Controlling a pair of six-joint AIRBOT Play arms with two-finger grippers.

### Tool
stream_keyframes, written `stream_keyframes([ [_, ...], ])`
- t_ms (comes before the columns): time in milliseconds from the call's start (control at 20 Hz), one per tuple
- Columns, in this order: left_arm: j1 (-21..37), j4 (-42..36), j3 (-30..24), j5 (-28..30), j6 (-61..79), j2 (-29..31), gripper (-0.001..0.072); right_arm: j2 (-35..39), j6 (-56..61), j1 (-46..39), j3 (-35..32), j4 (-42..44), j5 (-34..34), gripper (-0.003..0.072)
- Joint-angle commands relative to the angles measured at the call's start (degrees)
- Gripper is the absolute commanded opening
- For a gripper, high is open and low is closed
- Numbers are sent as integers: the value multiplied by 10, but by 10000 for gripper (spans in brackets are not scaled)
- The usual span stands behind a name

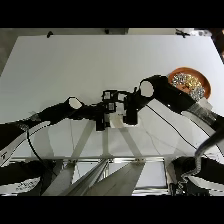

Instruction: Fold the box and place the chain.

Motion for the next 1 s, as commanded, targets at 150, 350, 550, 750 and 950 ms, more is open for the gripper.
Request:
stream_keyframes([
  [150,0,0,0,0,0,0,388,35,1,16,-37,-38,-44,576],
  [350,0,0,0,0,0,0,388,35,22,16,-53,-38,-62,526],
  [550,0,0,0,0,0,0,388,36,24,16,-53,-38,-74,498],
  [750,0,0,0,0,0,0,388,36,24,15,-53,-38,-73,451],
  [950,0,0,0,0,0,0,388,49,24,15,-53,-38,-76,415],
])
